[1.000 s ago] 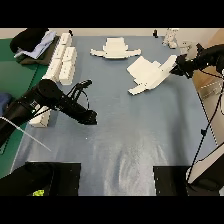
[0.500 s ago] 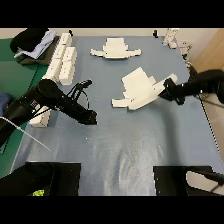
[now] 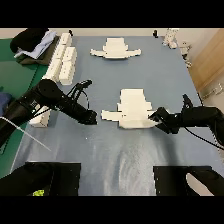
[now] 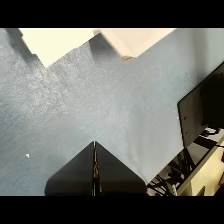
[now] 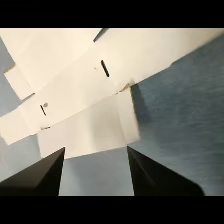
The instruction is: Fold the box.
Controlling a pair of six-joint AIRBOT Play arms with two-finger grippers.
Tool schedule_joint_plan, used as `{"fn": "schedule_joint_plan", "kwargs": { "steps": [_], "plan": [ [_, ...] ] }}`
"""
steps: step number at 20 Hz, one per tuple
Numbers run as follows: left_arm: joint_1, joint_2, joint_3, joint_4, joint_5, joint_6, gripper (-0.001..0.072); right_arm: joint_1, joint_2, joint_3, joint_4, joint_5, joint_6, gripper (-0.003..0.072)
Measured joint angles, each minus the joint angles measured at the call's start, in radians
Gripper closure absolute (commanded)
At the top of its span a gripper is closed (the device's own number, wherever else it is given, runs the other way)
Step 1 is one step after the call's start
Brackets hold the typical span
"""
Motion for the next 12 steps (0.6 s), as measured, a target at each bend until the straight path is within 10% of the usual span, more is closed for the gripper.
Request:
{"fn": "schedule_joint_plan", "kwargs": {
  "steps": [12],
  "plan": [
    [0.002, 0.0, 0.0, 0.0, 0.005, 0.01, 0.0696, -0.404, -0.216, 0.314, -0.152, -0.261, -0.331, 0.0214]
  ]
}}
